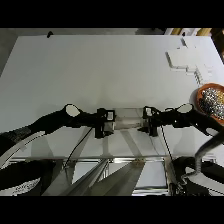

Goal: Fold the box and place the chain.

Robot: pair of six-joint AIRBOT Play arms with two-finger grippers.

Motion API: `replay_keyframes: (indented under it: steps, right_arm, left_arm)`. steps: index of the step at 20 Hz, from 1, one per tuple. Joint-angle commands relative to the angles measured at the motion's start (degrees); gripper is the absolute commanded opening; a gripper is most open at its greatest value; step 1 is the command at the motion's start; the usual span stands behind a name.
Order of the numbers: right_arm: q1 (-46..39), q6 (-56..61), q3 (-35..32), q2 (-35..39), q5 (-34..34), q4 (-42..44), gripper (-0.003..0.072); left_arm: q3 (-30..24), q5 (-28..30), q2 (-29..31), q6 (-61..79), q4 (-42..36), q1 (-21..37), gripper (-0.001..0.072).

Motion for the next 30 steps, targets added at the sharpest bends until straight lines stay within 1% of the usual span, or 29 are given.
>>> replay_keyframes:
  steps: [1, 4, 8, 9, 13, 15, 16, 18, 19, 20, 30]
  right_arm:
    - [0.0, -0.02, 0.0, 0.04, -0.04, 0.0, 0.0397]
    - [0.0, -0.02, 0.0, 0.04, -0.04, 0.0, 0.0397]
    - [0.0, -0.02, 0.0, 0.04, -0.07, 0.0, 0.0397]
    - [0.0, -0.02, 0.0, 0.04, -0.04, 0.0, 0.0397]
    - [0.0, -0.02, 0.0, 0.04, -0.07, 0.0, 0.0397]
    - [0.0, -0.02, 0.0, 0.04, -0.04, 0.0, 0.0397]
    - [0.0, -0.02, 0.0, 0.04, -0.04, 0.0, 0.0397]
    - [0.0, -0.02, 0.0, 0.04, -0.04, 0.0, 0.0397]
    - [0.0, -0.02, 0.0, 0.04, -0.04, 0.0, 0.0397]
    - [0.0, -0.02, 0.0, 0.04, -0.04, 0.0, 0.0397]
    - [0.0, -0.02, 0.0, 0.04, -0.04, 0.0, 0.0397]
  left_arm:
    - [-0.24, 1.68, -0.7, 2.23, -3.61, -0.09, 0.0698]
    - [-0.22, 2.75, -1.75, 2.36, -3.93, -0.79, 0.0697]
    - [-0.22, 4.31, -2.14, 10.25, -9.09, -2.84, 0.0696]
    - [-0.22, 4.68, -2.14, 10.29, -9.86, -2.97, 0.0695]
    - [-0.22, 4.7, -2.16, 10.08, -10.05, -2.93, 0.0688]
    - [-0.22, 4.68, -2.34, 10.08, -10.08, -2.93, 0.0603]
    - [-0.24, 4.66, -2.58, 10.08, -10.08, -2.93, 0.0543]
    - [-0.24, 4.5, -2.97, 10.08, -10.03, -2.95, 0.0296]
    - [-0.24, 4.52, -2.97, 10.08, -10.05, -2.93, 0.023]
    - [-0.24, 4.57, -2.97, 10.08, -10.01, -2.95, 0.0202]
    - [-0.24, 4.61, -2.95, 10.08, -10.01, -2.93, 0.0205]
